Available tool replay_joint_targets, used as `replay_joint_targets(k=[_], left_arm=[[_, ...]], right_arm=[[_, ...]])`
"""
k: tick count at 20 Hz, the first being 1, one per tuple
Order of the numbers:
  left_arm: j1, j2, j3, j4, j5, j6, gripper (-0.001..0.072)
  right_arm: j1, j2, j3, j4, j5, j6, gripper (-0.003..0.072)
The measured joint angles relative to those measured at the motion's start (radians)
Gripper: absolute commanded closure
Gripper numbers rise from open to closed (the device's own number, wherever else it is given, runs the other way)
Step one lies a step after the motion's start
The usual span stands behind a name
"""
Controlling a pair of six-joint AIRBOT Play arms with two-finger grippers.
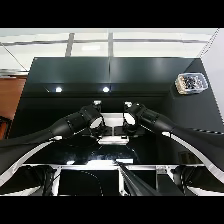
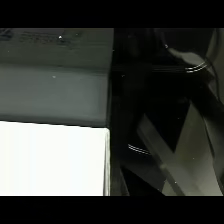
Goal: Fold the box and place the chain.
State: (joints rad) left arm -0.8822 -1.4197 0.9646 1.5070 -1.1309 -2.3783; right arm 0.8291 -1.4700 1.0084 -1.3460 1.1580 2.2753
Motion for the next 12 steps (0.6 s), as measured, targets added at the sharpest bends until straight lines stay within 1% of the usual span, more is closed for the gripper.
replay_joint_targets(k=[1, 4, 5, 6, 7, 12], left_arm=[[0.000, 0.000, 0.000, 0.000, 0.000, 0.000, 0.0688], [0.000, 0.000, 0.000, -0.001, 0.000, -0.003, 0.0688], [0.000, 0.000, 0.000, -0.001, 0.000, -0.003, 0.0687], [0.000, 0.000, 0.000, -0.001, 0.000, -0.003, 0.0687], [0.000, 0.000, 0.000, 0.000, 0.000, -0.001, 0.0687], [0.000, 0.000, 0.000, 0.000, 0.000, 0.000, 0.0688]], right_arm=[[0.000, 0.001, 0.000, 0.002, 0.000, 0.000, 0.0679], [0.000, 0.001, 0.000, 0.005, -0.004, 0.008, 0.0676], [0.000, 0.001, 0.000, 0.004, -0.004, 0.008, 0.0650], [0.000, 0.001, 0.000, 0.004, -0.005, 0.006, 0.0450], [0.000, 0.001, 0.000, 0.003, -0.004, 0.003, 0.0412], [-0.003, 0.040, 0.000, -0.017, -0.005, 0.006, 0.0412]])
